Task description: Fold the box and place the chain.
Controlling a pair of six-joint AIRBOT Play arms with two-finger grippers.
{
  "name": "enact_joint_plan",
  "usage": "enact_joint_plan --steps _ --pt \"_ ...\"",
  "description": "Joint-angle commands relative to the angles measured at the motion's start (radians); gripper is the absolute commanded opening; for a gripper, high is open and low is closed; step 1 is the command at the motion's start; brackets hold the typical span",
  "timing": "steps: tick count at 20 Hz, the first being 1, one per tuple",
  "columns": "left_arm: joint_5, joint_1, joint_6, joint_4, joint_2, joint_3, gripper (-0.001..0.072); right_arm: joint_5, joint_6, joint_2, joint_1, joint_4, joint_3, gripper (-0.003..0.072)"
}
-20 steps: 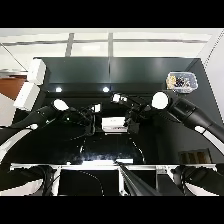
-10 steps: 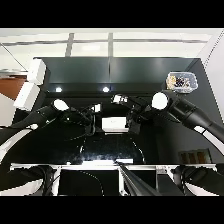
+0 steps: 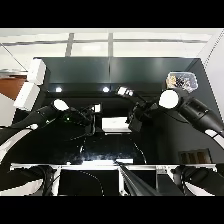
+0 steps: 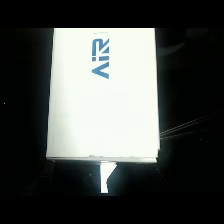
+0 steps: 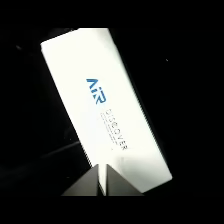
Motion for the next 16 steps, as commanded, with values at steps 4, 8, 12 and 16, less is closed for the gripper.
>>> enact_joint_plan --steps 4,8,12,16 --pt "0.0 0.0 -0.001 0.0 -0.001 0.001 0.04 -0.044 0.374 -0.008 -0.089 0.344 -0.107 0.0029" --pt "0.0 0.0 -0.001 0.0 -0.001 0.001 0.04 -0.113 0.374 -0.084 -0.064 0.522 -0.151 0.003" --pt "0.0 0.0 -0.001 0.0 -0.001 0.001 0.04 -0.164 0.383 -0.122 -0.063 0.495 -0.152 0.003" --pt "0.0 0.0 -0.001 0.0 -0.001 0.001 0.04 -0.157 0.412 -0.161 -0.056 0.449 -0.152 0.003"
